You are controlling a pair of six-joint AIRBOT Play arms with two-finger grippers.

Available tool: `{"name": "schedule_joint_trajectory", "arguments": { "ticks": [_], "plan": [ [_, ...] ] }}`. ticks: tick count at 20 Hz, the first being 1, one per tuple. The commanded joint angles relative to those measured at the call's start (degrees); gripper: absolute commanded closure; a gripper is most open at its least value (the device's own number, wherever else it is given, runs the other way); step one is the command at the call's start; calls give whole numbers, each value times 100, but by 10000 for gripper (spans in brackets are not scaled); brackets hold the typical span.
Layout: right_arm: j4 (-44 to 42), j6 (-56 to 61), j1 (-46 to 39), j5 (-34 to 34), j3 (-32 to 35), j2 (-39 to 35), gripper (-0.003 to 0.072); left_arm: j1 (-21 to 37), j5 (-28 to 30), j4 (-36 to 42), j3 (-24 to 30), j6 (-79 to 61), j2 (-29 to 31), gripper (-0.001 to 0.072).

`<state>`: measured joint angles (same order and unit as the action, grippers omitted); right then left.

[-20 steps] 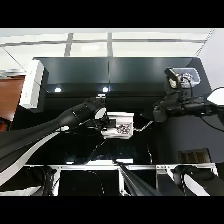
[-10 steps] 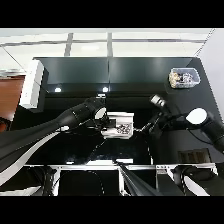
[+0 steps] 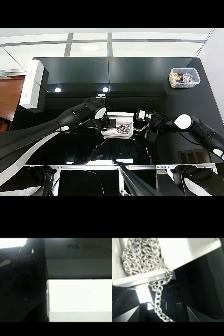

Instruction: Fold the box and place the chain.

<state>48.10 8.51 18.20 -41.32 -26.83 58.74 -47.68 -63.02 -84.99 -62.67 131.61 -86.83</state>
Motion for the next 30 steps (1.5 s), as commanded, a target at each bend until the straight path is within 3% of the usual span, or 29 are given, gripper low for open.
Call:
{"name": "schedule_joint_trajectory", "arguments": {
  "ticks": [1,11,12,14,15,22,23,24,25,26,30],
  "plan": [
    [-26,-164,26,177,33,142,-2,2,-2,0,-4,0,-4,678],
    [-114,-20,26,411,85,409,2,2,-4,0,-4,0,-4,678],
    [-114,-20,26,417,85,415,85,2,-4,0,-4,0,-4,678],
    [-107,-20,26,400,85,415,97,2,-4,0,-4,0,-4,678],
    [-107,33,26,407,85,415,191,2,-4,0,-4,0,-4,677],
    [-107,317,26,527,85,415,223,2,-7,0,-4,0,-4,678],
    [-105,356,26,516,85,415,281,2,-7,2,-4,0,-4,678],
    [-103,358,26,518,85,415,282,2,-7,0,-4,0,-4,678],
    [-103,358,26,514,85,415,357,2,-7,2,-4,0,-4,678],
    [-90,350,26,426,85,415,677,2,-7,2,-4,0,-4,678],
    [-96,525,26,289,83,415,669,2,-7,2,-4,0,-4,678]
  ]
}}
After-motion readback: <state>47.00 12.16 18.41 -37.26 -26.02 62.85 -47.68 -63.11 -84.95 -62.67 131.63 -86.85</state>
